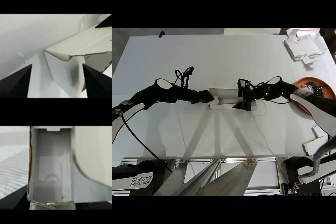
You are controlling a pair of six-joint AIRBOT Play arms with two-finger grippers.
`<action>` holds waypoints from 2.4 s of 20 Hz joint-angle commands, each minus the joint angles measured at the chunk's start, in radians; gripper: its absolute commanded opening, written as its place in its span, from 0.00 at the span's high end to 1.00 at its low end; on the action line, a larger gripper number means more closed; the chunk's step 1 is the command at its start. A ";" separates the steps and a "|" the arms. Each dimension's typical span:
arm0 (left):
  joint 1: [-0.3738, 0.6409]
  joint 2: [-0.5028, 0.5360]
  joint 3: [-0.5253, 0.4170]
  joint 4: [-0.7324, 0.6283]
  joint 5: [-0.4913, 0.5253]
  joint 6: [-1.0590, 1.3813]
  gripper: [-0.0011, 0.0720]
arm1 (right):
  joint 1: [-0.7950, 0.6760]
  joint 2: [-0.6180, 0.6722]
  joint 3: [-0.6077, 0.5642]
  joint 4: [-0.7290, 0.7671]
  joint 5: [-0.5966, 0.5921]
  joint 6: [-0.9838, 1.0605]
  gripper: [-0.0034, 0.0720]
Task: Fold the box and place the chain.
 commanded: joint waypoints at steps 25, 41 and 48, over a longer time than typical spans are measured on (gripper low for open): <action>-0.185 -0.039 0.275 0.589 -0.189 -0.562 0.22 | 0.000 0.000 0.000 0.002 -0.002 0.001 0.39; -0.324 -0.236 0.470 0.846 -0.487 -0.888 0.56 | 0.000 0.000 0.000 0.002 -0.001 0.001 0.39; -0.330 -0.236 0.512 0.841 -0.471 -0.953 0.56 | 0.000 0.000 0.000 0.002 -0.001 0.000 0.39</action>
